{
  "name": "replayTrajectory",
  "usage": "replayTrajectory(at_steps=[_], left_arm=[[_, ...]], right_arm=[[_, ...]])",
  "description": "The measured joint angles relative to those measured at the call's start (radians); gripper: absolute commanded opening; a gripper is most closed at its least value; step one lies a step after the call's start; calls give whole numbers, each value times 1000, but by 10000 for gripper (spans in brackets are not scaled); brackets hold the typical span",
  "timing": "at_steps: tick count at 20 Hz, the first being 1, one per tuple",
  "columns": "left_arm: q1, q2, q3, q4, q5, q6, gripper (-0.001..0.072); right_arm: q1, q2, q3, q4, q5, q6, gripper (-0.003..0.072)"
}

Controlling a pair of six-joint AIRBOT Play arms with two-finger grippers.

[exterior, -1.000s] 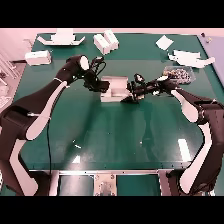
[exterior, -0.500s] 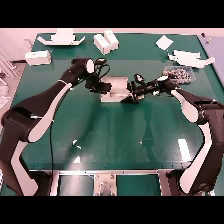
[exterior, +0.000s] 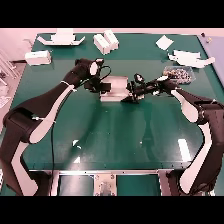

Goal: Fold the box and place the chain.

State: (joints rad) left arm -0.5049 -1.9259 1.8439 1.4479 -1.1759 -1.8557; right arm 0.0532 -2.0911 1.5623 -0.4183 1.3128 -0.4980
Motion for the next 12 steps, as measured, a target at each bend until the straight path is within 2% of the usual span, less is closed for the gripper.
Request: replayTrajectory(at_steps=[12], left_arm=[[-47,-21,0,17,9,-71,419]], right_arm=[[0,0,0,-2,2,0,528]])
